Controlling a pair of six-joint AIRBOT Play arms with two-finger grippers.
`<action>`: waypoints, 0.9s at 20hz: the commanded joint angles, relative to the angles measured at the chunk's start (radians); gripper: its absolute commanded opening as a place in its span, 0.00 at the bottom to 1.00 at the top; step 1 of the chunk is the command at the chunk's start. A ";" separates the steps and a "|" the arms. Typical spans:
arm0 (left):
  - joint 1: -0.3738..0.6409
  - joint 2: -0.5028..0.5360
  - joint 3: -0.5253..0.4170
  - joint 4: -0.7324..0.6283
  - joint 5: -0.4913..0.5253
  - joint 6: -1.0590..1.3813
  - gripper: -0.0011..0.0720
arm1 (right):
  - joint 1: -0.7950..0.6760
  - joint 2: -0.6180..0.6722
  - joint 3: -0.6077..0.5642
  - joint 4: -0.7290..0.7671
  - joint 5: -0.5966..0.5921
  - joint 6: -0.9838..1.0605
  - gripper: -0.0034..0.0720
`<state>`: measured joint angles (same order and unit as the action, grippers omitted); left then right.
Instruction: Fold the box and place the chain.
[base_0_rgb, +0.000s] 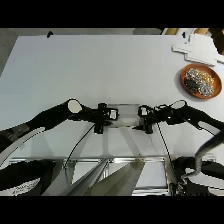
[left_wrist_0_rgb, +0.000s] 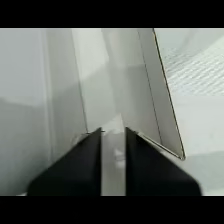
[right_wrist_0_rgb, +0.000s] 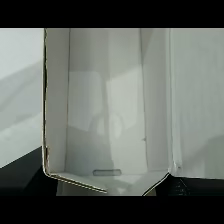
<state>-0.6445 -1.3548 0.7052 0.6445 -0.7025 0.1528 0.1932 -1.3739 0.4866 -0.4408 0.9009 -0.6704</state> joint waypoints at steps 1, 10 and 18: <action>0.031 0.079 0.000 0.141 -0.058 -0.212 0.12 | 0.001 0.000 0.000 0.001 0.000 0.000 0.59; 0.198 0.352 -0.019 0.479 -0.289 -1.168 0.02 | 0.001 0.000 0.000 0.001 0.000 0.000 0.59; 0.256 0.163 -0.118 0.224 -0.144 -1.413 0.02 | 0.001 0.000 0.000 0.001 0.000 0.000 0.59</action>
<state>-0.3988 -1.1213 0.6033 0.9947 -0.8917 -1.1759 0.1932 -1.3743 0.4866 -0.4404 0.9005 -0.6704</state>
